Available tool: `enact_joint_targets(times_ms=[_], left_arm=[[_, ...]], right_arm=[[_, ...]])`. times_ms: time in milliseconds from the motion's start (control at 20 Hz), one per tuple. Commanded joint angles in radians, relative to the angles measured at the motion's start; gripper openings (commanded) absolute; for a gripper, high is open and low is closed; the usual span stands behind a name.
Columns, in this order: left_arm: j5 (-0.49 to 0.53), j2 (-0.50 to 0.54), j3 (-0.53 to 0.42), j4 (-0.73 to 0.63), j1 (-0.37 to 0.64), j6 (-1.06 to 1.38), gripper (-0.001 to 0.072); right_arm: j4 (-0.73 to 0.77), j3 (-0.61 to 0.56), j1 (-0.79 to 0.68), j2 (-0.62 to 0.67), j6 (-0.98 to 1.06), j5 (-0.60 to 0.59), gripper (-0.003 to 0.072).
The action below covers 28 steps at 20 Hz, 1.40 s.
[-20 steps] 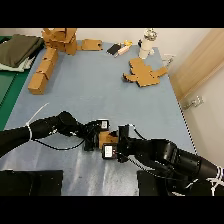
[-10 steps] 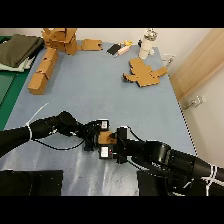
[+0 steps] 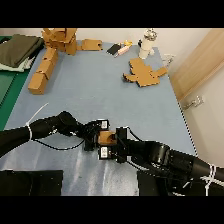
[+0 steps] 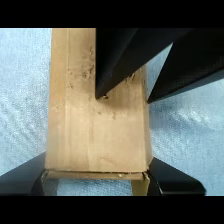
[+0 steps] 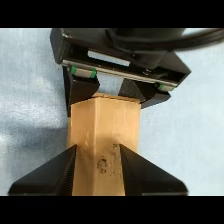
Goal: Fold the box.
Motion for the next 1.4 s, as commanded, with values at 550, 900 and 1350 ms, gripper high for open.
enact_joint_targets(times_ms=[550,900,1350], left_arm=[[0.0,0.0,0.001,0.001,0.0,0.0,0.0544],[0.0,0.0,0.001,0.001,0.0,0.0,0.0544],[0.0,0.0,0.001,0.001,0.0,0.0,0.0544]], right_arm=[[-0.071,0.02,0.0,0.058,0.002,0.003,0.0342],[-0.095,0.031,0.0,0.056,0.003,-0.015,0.0211],[-0.047,0.031,0.006,0.022,0.01,-0.019,0.0137]])
